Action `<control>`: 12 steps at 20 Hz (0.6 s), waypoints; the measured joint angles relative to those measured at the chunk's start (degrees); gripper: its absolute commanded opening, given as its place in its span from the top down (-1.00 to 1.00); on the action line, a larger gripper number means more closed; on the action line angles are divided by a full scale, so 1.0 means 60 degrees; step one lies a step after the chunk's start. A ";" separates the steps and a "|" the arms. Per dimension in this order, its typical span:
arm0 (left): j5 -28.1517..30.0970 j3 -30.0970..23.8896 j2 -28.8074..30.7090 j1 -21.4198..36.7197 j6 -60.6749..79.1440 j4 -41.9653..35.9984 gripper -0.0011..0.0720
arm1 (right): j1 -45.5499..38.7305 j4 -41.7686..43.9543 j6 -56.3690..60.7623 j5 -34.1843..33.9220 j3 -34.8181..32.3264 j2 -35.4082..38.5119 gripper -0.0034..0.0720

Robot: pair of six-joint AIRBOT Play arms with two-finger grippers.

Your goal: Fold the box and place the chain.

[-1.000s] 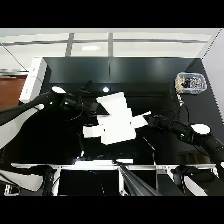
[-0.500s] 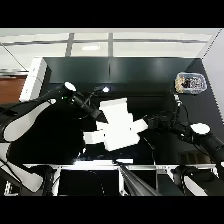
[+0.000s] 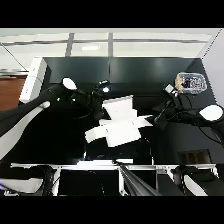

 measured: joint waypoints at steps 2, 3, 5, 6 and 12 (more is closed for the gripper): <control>0.1115 -0.0820 0.0648 -0.0393 0.1435 -0.0047 0.90 | 0.0353 -0.0270 -0.0678 0.0251 0.0153 -0.0011 -0.97; 0.1497 -0.1104 0.0871 -0.0554 0.2215 -0.0044 0.90 | 0.0594 -0.0437 -0.0958 0.0295 0.0193 -0.0018 -0.97; 0.2087 -0.1457 0.1096 -0.0772 0.3351 0.0109 0.90 | 0.1056 -0.0750 -0.1344 0.0208 0.0197 -0.0029 -0.97; 0.2335 -0.1552 0.1169 -0.0838 0.3723 0.0117 0.90 | 0.1239 -0.0907 -0.1464 0.0091 0.0164 -0.0033 -0.97; 0.3304 -0.1789 0.1075 -0.0991 0.4699 0.0368 0.90 | 0.2084 -0.1300 -0.1840 -0.0284 -0.0397 -0.0058 -0.97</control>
